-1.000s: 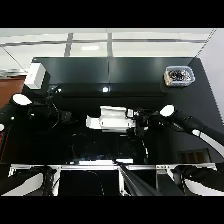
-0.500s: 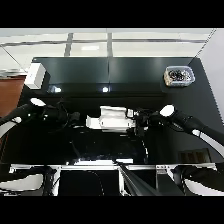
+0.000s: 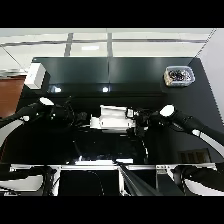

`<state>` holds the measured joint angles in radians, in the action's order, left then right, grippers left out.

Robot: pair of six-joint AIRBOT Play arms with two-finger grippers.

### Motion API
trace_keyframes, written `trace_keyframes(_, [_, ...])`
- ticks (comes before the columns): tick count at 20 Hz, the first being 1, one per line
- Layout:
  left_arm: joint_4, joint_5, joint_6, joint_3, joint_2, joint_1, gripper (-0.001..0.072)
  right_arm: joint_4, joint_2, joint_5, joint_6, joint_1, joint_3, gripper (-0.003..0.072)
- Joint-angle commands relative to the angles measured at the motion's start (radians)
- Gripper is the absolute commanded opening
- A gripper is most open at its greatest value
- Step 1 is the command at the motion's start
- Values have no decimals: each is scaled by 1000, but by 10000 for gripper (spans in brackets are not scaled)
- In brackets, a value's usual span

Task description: Fold the box and place the chain.

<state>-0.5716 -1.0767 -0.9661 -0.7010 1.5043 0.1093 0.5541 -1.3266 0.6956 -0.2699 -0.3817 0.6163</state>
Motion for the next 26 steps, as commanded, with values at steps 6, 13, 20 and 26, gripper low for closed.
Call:
trace_keyframes(6, [150,-156,140,-55,1,-14,554,0,0,0,0,-1,0,402])
trace_keyframes(13, [243,-192,140,-63,1,51,562,0,0,0,0,-1,0,402])
trace_keyframes(20, [159,-187,63,-155,-4,92,500,0,0,0,0,-1,0,401])
trace_keyframes(26, [-47,-182,-125,-235,-5,143,497,0,0,0,0,-1,0,402])
